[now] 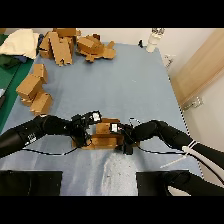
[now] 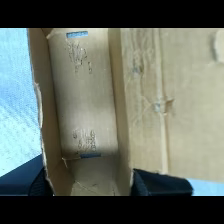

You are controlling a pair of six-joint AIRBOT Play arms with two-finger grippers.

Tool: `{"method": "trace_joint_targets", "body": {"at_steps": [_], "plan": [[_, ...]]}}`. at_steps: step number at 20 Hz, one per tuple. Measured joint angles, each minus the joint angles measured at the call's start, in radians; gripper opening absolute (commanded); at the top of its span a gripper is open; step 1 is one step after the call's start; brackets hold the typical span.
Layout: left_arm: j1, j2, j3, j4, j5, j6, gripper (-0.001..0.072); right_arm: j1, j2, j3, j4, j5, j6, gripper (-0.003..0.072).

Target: Fold the box.

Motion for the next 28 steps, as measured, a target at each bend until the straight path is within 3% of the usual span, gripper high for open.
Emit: {"method": "trace_joint_targets", "body": {"at_steps": [2, 3, 9, 11, 12, 13, 14, 17, 20, 23, 26, 28], "plan": [[0.014, 0.01, 0.0, 0.003, -0.002, -0.017, 0.0439, 0.0, 0.0, 0.0, 0.0, 0.003, 0.0, 0.0557], [0.028, 0.014, 0.0, 0.004, -0.009, -0.027, 0.0439, 0.0, 0.0, 0.0, 0.0, 0.004, 0.0, 0.0504], [0.124, 0.024, 0.0, 0.011, -0.119, -0.063, 0.0437, 0.0, 0.0, 0.0, -0.001, 0.007, 0.0, 0.051], [0.135, 0.024, 0.0, 0.03, -0.148, -0.066, 0.0239, 0.0, 0.0, 0.0, -0.001, 0.008, 0.0, 0.0509], [0.137, 0.024, 0.0, 0.041, -0.157, -0.066, 0.0231, 0.0, 0.0, 0.0, -0.001, 0.008, 0.0, 0.051], [0.138, 0.024, 0.0, 0.048, -0.167, -0.066, 0.0093, 0.0, 0.0, 0.0, -0.001, 0.008, 0.0, 0.051], [0.138, 0.024, 0.0, 0.053, -0.172, -0.066, 0.001, 0.0, 0.0, 0.0, -0.001, 0.008, 0.0, 0.051], [0.117, 0.025, 0.0, 0.063, -0.161, -0.077, 0.0008, 0.0, 0.0, 0.0, -0.002, 0.009, 0.0, 0.0509], [0.109, 0.025, 0.0, 0.021, -0.086, -0.083, 0.0009, 0.0, 0.0, 0.0, -0.003, 0.009, 0.0, 0.0509], [0.151, 0.023, 0.0, -0.182, -0.039, 0.129, 0.001, 0.0, 0.0, 0.0, -0.004, 0.008, 0.0, 0.0509], [0.267, -0.009, -0.001, -0.447, -0.154, 0.415, 0.0012, 0.0, 0.0, 0.001, -0.004, 0.005, 0.0, 0.0509], [0.354, -0.05, -0.001, -0.521, -0.245, 0.565, 0.0013, 0.0, 0.0, 0.001, -0.005, 0.003, 0.0, 0.0509]]}}
